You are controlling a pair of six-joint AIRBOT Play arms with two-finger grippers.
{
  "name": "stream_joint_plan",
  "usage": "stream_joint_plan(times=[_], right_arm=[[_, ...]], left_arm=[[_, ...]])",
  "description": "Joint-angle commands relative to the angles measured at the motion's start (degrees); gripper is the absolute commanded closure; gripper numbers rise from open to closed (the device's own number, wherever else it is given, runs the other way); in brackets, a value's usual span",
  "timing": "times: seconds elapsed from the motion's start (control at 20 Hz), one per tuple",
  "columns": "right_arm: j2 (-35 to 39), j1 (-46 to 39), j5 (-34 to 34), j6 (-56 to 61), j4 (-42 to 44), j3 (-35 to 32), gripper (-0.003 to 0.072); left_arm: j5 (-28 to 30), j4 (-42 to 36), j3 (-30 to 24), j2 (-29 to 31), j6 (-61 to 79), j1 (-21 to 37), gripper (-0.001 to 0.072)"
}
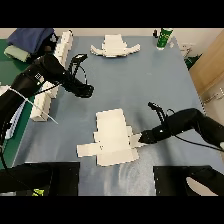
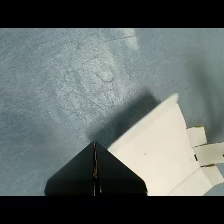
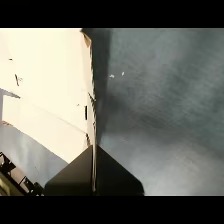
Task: Fold the box.
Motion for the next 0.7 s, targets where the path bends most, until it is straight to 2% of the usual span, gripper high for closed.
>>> stream_joint_plan(times=[0.0, 0.1, 0.2, 0.45, 0.65], right_arm=[[11.74, 3.61, 8.48, 6.88, 0.17, -6.91, 0.0684], [14.69, 4.15, 10.95, 10.1, -1.27, -9.46, 0.0684], [14.56, 4.24, 10.8, 12.39, -1.33, -10.64, 0.0684], [14.64, 4.24, 13.7, 12.57, -1.16, -10.91, 0.0684], [14.64, 4.24, 15.96, 12.48, -1.2, -10.91, 0.0684]], left_arm=[[0.02, 0.02, 0.02, -0.02, 0.02, -0.02, 0.0695], [0.66, 0.02, 0.02, -0.02, 0.04, -0.02, 0.0695], [2.71, 0.02, 0.02, -0.02, 0.02, -0.02, 0.0695], [3.1, -0.02, 0.02, -0.02, 0.02, -0.02, 0.0694], [7.28, -0.59, -0.07, -0.15, 1.6, -0.04, 0.0693]])
